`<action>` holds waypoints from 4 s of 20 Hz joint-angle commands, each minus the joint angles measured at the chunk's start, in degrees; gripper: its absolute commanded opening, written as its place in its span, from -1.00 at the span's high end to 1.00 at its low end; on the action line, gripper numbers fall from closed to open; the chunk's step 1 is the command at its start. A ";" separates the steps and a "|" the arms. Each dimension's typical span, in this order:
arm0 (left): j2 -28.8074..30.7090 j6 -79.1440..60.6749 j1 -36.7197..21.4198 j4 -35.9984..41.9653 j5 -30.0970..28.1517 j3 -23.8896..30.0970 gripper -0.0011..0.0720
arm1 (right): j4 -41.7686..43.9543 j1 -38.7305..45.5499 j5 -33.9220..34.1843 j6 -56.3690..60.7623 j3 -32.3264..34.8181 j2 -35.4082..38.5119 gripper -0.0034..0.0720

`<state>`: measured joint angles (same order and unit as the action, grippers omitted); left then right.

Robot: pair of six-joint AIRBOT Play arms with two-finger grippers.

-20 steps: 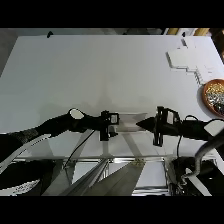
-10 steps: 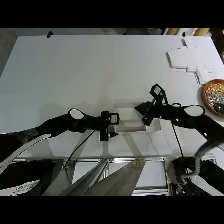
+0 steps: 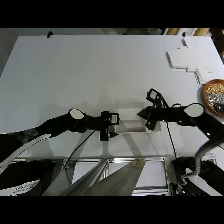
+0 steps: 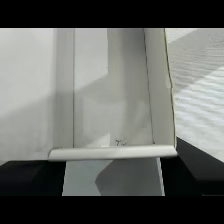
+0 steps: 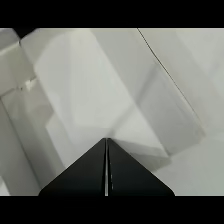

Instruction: Fold the box and place the chain.

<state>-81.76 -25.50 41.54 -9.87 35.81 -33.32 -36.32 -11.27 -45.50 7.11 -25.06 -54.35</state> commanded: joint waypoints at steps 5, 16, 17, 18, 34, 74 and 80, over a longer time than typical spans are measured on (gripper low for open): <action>0.04 0.00 0.00 0.00 -0.02 0.02 0.03 | -21.55 5.20 -6.62 -8.57 0.90 6.27 0.68; 0.04 0.00 0.00 0.00 0.00 0.02 0.03 | -7.76 5.14 -11.54 -25.64 1.27 -4.24 0.33; 0.04 -0.02 0.00 0.00 0.00 0.02 0.03 | -6.64 5.14 -12.00 -25.62 1.27 -4.50 0.33; 0.04 0.00 0.00 0.00 0.00 0.02 0.03 | -5.53 5.14 -12.09 -25.62 1.27 -4.59 0.33; 0.04 0.00 0.00 0.00 0.00 0.02 0.03 | -2.73 6.62 -12.96 -5.84 3.21 0.85 0.01; 0.04 0.00 0.00 0.00 0.00 0.02 0.03 | -2.21 17.84 -22.91 48.54 3.30 2.45 0.10; 0.04 0.00 0.00 0.00 0.00 0.02 0.03 | -4.22 10.21 -15.67 50.86 3.30 2.43 -0.23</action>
<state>-81.76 -25.50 41.54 -9.87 35.81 -33.32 -39.83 1.98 -64.79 56.29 -21.78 -52.01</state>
